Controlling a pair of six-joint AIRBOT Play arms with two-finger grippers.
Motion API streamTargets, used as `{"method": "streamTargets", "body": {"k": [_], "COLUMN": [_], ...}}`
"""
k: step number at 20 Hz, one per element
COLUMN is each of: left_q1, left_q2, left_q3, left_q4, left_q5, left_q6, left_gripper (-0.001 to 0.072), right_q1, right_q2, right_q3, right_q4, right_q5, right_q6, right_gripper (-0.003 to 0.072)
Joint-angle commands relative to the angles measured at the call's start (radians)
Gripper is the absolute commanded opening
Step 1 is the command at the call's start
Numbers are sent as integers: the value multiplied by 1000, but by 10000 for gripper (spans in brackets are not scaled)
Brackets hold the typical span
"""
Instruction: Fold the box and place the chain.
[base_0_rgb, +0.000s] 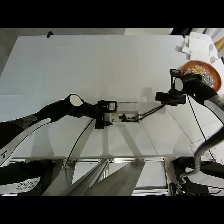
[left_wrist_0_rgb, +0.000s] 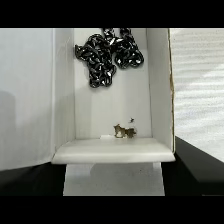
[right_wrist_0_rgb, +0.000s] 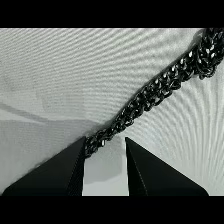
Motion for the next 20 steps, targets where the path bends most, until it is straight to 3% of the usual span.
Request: {"method": "streamTargets", "body": {"k": [1, 9, 12, 17, 20], "left_q1": [0, 0, 0, 0, 0], "left_q2": [1, 1, 1, 1, 1], "left_q3": [0, 0, 0, 0, 0], "left_q4": [0, 0, 0, 0, 0], "left_q5": [0, 0, 0, 0, 0], "left_q6": [0, 0, 0, 0, 0], "left_gripper": [13, 13, 13, 13, 13], "right_q1": [-1, 0, -1, 0, 0], "right_q2": [-10, -31, -31, -45, -48], "right_q3": [-2, -7, -7, -8, -7], "right_q4": [0, 0, 0, 0, 3], "right_q5": [-8, -2, -6, -6, -4], "right_q6": [3, 8, 8, 8, 8], "right_gripper": [246, 244, 172, 148, 36]}}
